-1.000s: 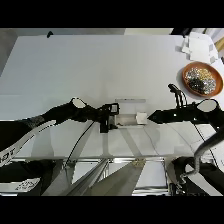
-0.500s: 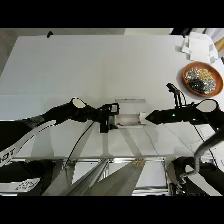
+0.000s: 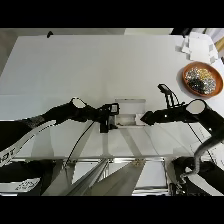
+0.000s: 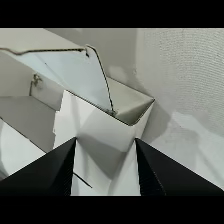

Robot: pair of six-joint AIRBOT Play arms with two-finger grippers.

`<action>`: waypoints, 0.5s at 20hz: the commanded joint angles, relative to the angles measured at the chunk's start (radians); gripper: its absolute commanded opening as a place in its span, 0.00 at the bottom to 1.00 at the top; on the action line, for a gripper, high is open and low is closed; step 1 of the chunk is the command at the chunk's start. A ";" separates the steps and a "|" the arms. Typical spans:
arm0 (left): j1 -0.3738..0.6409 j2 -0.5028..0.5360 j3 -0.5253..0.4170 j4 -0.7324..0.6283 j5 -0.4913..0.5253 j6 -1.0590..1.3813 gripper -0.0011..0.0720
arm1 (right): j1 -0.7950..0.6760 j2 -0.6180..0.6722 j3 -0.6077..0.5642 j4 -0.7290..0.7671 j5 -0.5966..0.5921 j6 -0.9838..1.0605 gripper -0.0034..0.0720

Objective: Fold the box and place the chain.

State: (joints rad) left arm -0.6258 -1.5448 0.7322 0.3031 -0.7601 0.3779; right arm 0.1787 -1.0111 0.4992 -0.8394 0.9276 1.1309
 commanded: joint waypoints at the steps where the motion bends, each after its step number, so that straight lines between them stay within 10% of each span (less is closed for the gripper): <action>1: 0.001 0.000 0.000 0.000 0.000 0.000 0.20 | 0.089 -0.033 0.051 -0.153 -0.031 0.171 0.60; 10: 0.001 0.000 0.000 0.000 0.000 0.000 0.20 | 0.279 -0.176 0.186 -0.404 0.031 0.534 0.60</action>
State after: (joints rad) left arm -0.6258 -1.5448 0.7322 0.3035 -0.7601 0.3779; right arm 0.4068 -1.1431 0.6422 -1.1629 0.9379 1.5402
